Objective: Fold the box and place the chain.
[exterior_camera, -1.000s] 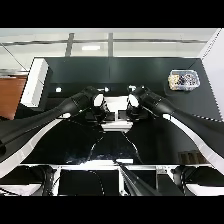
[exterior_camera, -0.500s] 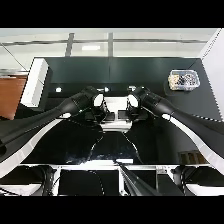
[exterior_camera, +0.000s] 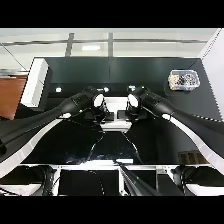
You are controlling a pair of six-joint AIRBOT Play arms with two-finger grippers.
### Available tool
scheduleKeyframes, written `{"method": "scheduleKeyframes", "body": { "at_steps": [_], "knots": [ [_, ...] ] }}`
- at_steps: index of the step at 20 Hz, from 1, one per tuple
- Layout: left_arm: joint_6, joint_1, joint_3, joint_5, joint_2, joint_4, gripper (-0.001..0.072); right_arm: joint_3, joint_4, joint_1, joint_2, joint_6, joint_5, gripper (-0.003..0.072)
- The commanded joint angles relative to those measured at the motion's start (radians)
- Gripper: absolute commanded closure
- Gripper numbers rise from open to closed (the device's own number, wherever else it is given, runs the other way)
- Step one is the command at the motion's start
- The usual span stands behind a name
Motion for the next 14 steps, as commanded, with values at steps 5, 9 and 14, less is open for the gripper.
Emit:
{"method": "scheduleKeyframes", "body": {
  "at_steps": [5,9,14],
  "knots": [
    [-0.008,0.0,0.001,0.007,0.0,0.013,0.0686,0.017,0.008,-0.014,0.012,-0.041,-0.006,0.0415],
    [-0.009,0.0,0.001,0.008,0.0,0.024,0.0686,0.045,0.01,-0.023,0.079,-0.129,0.0,0.0414],
    [-0.008,0.0,0.001,0.003,0.0,0.047,0.0686,0.046,-0.116,-0.064,0.266,-0.274,0.092,0.0415]
  ]
}}
